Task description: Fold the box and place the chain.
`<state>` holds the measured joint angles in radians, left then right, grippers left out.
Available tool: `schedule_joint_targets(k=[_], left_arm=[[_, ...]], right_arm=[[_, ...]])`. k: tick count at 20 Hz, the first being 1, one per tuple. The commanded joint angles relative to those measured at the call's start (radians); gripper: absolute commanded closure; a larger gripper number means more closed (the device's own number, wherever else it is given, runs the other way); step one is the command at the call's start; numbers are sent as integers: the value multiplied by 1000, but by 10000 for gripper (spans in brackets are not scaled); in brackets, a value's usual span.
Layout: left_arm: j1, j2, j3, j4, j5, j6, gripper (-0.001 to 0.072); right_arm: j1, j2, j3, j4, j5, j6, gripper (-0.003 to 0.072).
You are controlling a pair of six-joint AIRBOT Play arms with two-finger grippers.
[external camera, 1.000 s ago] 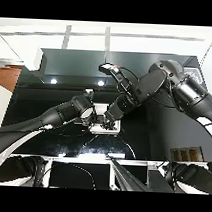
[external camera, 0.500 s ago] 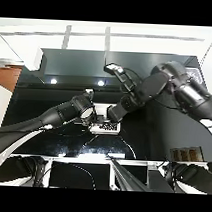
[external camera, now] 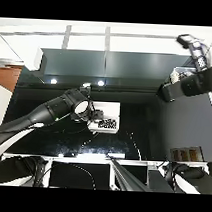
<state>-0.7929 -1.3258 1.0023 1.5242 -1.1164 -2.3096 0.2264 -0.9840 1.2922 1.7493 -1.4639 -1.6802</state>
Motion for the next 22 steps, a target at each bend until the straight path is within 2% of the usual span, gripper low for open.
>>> schedule_joint_targets(k=[1, 4, 6, 8, 9, 12, 13, 15, 16, 17, 18, 20, 22], left_arm=[[4, 83, 16, -43, -74, 202, 135], [45, 189, 2, 31, -224, 402, 138], [146, 259, -30, 34, -258, 489, 139], [282, 316, -75, -16, -249, 621, 140], [356, 329, -97, -89, -249, 745, 140], [576, 327, -193, -502, -269, 1193, 139], [620, 323, -232, -573, -254, 1323, 139], [650, 307, -290, -586, -186, 1490, 135], [650, 294, -314, -587, -150, 1576, 43], [644, 282, -332, -596, -118, 1668, 2], [632, 268, -348, -608, -85, 1765, 2], [605, 248, -370, -648, -19, 1949, 2], [579, 234, -381, -688, 46, 2105, 2]], right_arm=[[-77, 23, 0, -19, 31, 0, 39], [-77, 23, 0, -19, 47, 0, 39], [-77, 23, 0, -19, 58, 0, 39], [-77, 23, 0, -20, 67, 0, 39], [-77, 23, -1, -21, 73, 0, 39], [-77, 23, -8, -18, 48, 5, 38], [-77, 23, -8, -19, 27, 6, 38], [-77, 24, -8, -24, -6, 7, 38], [-77, 24, -8, -26, -5, 7, 38], [-77, 24, -8, -27, 2, 6, 38], [-77, 24, -8, -26, 16, 6, 36], [-77, 24, -8, -26, 34, 6, -19], [-77, 24, -8, -26, 34, 6, -19]])
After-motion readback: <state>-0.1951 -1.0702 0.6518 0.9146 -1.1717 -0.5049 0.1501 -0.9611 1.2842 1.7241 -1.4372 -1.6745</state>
